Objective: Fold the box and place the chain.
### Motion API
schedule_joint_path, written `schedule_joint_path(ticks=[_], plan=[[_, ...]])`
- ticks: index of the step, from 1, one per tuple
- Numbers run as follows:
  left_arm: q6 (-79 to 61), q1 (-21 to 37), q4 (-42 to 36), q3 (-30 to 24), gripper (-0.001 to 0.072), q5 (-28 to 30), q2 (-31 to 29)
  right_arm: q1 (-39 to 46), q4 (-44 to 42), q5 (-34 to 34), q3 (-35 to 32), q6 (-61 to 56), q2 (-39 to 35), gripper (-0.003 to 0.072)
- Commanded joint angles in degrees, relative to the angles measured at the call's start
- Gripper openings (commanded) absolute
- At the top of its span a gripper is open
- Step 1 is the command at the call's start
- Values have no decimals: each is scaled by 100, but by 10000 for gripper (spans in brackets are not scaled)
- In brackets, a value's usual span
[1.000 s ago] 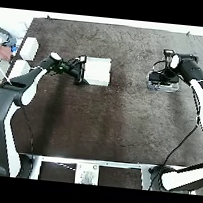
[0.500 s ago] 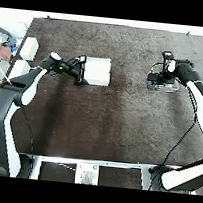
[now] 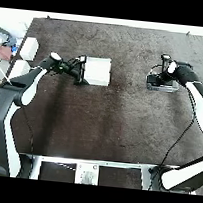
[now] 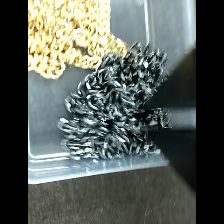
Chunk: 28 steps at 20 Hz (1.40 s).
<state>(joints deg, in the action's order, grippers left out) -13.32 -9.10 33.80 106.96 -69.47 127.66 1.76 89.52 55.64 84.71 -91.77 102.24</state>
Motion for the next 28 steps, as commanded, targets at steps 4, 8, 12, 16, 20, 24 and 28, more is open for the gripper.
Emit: schedule_joint_path(ticks=[4, 8, 12, 16, 20, 24, 28], plan=[[0, 4, 0, 4, 73, 2, -4, -2, 92, -111, -2, 48, -295, 10], [0, 4, 0, 7, 73, 4, -4, -2, 201, 52, -2, 50, -1005, 9], [-2, 4, 0, 4, 72, 9, -4, -127, 195, -42, 2, 74, -2107, 9], [-2, 4, 0, 7, 73, 7, -4, -767, 168, -828, 2, 70, -3381, 9], [-2, 4, 0, 7, 73, 7, -4, -1725, 131, -2149, 2, 72, -4129, 8], [0, 4, 0, 7, 73, 7, -4, -2551, 131, -3095, 2, 72, -4004, 7], [0, 4, 0, 4, 73, 4, -4, -3106, 129, -3696, 2, 70, -3458, 7]])
